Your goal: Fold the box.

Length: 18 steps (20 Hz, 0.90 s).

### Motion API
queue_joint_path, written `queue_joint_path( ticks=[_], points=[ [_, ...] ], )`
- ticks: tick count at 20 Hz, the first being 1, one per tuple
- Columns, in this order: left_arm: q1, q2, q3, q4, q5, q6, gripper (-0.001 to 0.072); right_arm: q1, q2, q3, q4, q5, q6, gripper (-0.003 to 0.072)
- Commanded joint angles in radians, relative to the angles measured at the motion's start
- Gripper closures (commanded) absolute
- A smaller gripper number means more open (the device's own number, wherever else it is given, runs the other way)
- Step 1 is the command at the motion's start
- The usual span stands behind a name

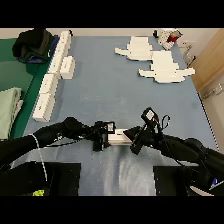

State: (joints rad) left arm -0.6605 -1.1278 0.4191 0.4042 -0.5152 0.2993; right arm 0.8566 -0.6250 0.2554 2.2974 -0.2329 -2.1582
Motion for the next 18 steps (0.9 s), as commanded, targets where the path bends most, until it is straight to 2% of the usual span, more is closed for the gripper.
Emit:
queue_joint_path(
  ticks=[1, 10, 18],
  points=[
    [0.000, 0.000, 0.001, 0.000, 0.000, 0.000, 0.0306, 0.037, -0.018, -0.057, 0.011, 0.085, 0.098, 0.0679],
    [0.000, 0.000, 0.001, 0.000, 0.000, 0.000, 0.0306, 0.092, -0.141, -0.082, 0.009, 0.093, 0.098, 0.0679],
    [0.000, 0.000, 0.001, 0.000, 0.000, 0.000, 0.0306, 0.092, -0.145, -0.086, 0.003, 0.101, 0.098, 0.0679]
  ],
)
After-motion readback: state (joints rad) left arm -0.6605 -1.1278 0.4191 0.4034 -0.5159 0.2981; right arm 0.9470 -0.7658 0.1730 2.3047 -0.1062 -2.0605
